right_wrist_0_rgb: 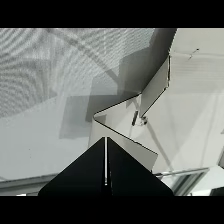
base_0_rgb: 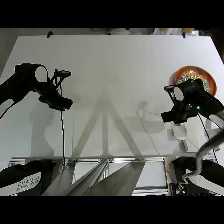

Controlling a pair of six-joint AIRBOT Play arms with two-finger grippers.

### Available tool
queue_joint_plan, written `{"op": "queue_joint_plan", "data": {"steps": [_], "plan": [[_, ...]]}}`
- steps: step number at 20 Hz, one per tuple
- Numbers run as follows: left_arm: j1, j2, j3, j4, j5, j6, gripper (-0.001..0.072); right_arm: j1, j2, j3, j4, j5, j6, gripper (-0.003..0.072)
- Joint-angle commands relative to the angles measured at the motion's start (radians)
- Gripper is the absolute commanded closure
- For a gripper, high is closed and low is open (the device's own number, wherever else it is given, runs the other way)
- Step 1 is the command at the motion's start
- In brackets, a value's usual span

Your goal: Fold the box and place the chain.

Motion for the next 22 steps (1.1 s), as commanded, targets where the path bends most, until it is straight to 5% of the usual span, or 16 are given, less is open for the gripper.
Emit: {"op": "queue_joint_plan", "data": {"steps": [1, 16, 22], "plan": [[0.000, 0.001, 0.000, 0.000, 0.000, 0.000, 0.0701, -0.001, 0.001, 0.000, 0.000, 0.000, 0.000, 0.0671], [0.000, 0.001, 0.000, 0.000, 0.000, 0.000, 0.0701, -0.001, 0.001, 0.000, 0.000, -0.001, 0.000, 0.0671], [0.000, 0.001, 0.000, 0.000, 0.000, 0.000, 0.0701, -0.001, 0.001, 0.000, -0.039, -0.186, -0.023, 0.0671]]}}
